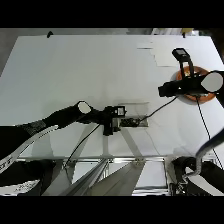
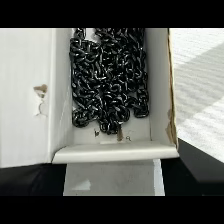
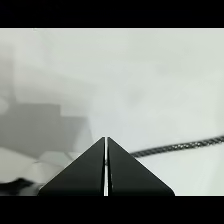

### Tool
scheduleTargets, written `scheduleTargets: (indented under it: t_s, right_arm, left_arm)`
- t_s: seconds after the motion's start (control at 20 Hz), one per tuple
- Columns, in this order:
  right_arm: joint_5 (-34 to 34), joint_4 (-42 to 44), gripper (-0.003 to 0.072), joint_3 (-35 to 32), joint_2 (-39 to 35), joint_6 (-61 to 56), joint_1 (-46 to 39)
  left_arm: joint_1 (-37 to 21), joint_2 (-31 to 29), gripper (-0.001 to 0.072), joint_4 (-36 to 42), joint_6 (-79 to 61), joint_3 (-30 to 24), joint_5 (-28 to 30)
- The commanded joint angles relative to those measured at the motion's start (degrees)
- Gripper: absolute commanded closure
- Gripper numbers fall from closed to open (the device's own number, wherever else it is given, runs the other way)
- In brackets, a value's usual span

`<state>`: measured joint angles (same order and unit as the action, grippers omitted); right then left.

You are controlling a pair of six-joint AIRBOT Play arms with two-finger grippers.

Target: Fold the box and place the chain.

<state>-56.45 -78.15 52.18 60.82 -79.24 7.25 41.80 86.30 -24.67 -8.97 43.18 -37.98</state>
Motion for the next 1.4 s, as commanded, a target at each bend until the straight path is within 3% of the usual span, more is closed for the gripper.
scheduleTargets:
  t_s: [0.0,0.1,0.15,0.25,0.3,0.7,0.85,1.0,1.1,1.2,1.25,1.35]
  right_arm:
    - [-0.5,-6.1,0.0671,0.0,6.4,0.2,-4.0]
    - [-1.6,-6.1,0.0667,0.0,10.1,0.2,-4.0]
    - [-2.1,-6.1,0.0609,0.0,11.5,0.2,-4.0]
    - [-3.0,-6.3,0.0331,0.0,13.6,0.2,-4.0]
    - [-2.9,-6.6,0.0297,-0.2,14.3,0.2,-4.0]
    - [-2.6,-7.1,0.0301,-0.8,19.2,-0.1,-4.0]
    - [-1.4,-7.1,0.0388,-0.9,19.6,0.0,-4.0]
    - [-1.2,-7.1,0.04,-0.9,20.8,-0.2,-4.0]
    - [-2.8,-7.1,0.0509,-0.9,21.3,-0.4,-4.0]
    - [-4.3,-7.1,0.0544,-0.9,21.3,-0.4,-4.0]
    - [-5.3,-7.1,0.065,-0.9,21.3,-0.4,-4.0]
    - [-7.3,-7.2,0.0671,-1.1,20.7,-0.2,-3.7]
  left_arm:
    - [0.0,0.0,0.0439,0.0,0.0,0.0,0.0]
    - [0.0,0.0,0.0439,0.0,0.0,0.0,0.0]
    - [0.0,0.0,0.0439,0.0,0.0,0.0,0.0]
    - [0.0,0.0,0.0439,0.0,0.0,0.0,0.0]
    - [0.0,0.0,0.0439,0.0,0.0,0.0,0.0]
    - [0.0,0.0,0.0439,0.0,0.0,0.0,0.0]
    - [0.0,0.0,0.0439,0.0,0.0,0.0,0.0]
    - [0.0,0.0,0.0439,0.0,0.0,0.0,0.0]
    - [0.0,0.0,0.0439,0.0,0.0,0.0,0.0]
    - [0.0,0.0,0.0439,0.0,0.0,0.0,0.0]
    - [0.0,0.0,0.0439,0.0,0.0,0.0,0.0]
    - [0.0,0.0,0.0439,0.0,0.0,0.0,0.0]
